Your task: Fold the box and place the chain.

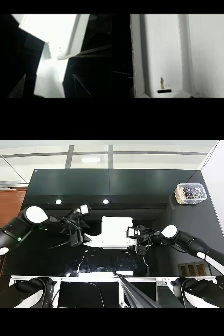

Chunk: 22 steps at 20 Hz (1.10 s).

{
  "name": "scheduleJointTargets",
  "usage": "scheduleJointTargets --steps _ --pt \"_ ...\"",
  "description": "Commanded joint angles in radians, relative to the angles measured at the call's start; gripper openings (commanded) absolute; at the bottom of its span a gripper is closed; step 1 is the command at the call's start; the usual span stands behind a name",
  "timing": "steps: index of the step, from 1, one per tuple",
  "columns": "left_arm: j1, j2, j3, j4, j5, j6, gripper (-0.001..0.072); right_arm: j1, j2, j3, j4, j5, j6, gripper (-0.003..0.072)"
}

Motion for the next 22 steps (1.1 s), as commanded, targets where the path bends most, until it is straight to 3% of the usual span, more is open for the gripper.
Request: scheduleJointTargets --steps 1,14,22 --pt "-0.081 -0.028 -0.005 0.053 0.136 0.171 0.0714 0.000 -0.001 0.000 0.000 0.001 0.000 0.0132" --pt "-0.078 -0.120 -0.005 0.043 0.139 0.189 0.0713 0.000 -0.001 0.000 0.000 0.001 0.000 0.0131" --pt "-0.126 -0.176 -0.005 -0.054 0.118 0.190 0.0691 0.000 -0.001 0.000 0.000 0.001 0.000 0.0132"
